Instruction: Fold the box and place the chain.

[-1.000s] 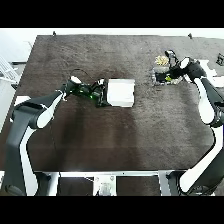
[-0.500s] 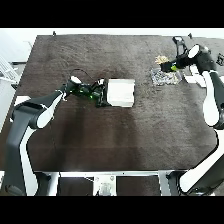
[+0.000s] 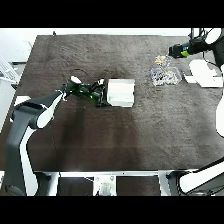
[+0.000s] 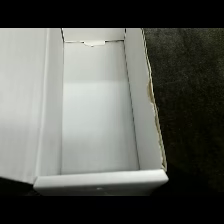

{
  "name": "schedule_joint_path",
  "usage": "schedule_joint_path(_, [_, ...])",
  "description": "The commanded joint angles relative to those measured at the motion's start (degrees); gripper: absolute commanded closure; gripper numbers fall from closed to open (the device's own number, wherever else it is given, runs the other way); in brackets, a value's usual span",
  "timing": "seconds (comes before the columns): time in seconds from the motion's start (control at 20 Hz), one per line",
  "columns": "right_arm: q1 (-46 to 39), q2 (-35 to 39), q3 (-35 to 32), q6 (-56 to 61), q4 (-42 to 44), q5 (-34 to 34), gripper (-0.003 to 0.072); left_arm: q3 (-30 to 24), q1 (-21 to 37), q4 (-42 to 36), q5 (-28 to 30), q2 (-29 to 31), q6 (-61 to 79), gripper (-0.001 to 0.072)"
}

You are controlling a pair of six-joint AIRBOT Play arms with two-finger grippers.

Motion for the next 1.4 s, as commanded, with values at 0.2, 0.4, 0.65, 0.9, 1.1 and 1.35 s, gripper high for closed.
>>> schedule_joint_path(0.2, [6.29, 12.76, 0.07, 0.02, -0.02, 1.64, 0.0681, 0.00, 0.04, 0.02, 0.02, 0.00, 0.02, 0.0252])
schedule_joint_path(0.4, [8.96, 17.59, 0.04, 0.04, -1.73, 5.81, 0.0681, 0.00, 0.04, 0.02, 0.02, 0.00, 0.02, 0.0252])
schedule_joint_path(0.65, [12.41, 19.76, 0.02, 0.02, -1.92, 12.41, 0.0681, 0.00, 0.04, 0.02, 0.02, 0.00, 0.02, 0.0252])
schedule_joint_path(0.9, [15.89, 19.71, -0.09, 0.00, -1.90, 17.59, 0.0681, 0.00, 0.04, 0.02, 0.00, 0.00, 0.02, 0.0252])
schedule_joint_path(1.1, [18.64, 19.71, -0.11, 0.02, -1.90, 19.17, 0.0681, 0.00, 0.04, 0.02, 0.02, 0.00, 0.02, 0.0252])
schedule_joint_path(1.35, [22.29, 19.65, -0.48, 0.00, -1.88, 19.67, 0.0681, 0.00, 0.04, 0.02, 0.02, 0.00, 0.02, 0.0252])
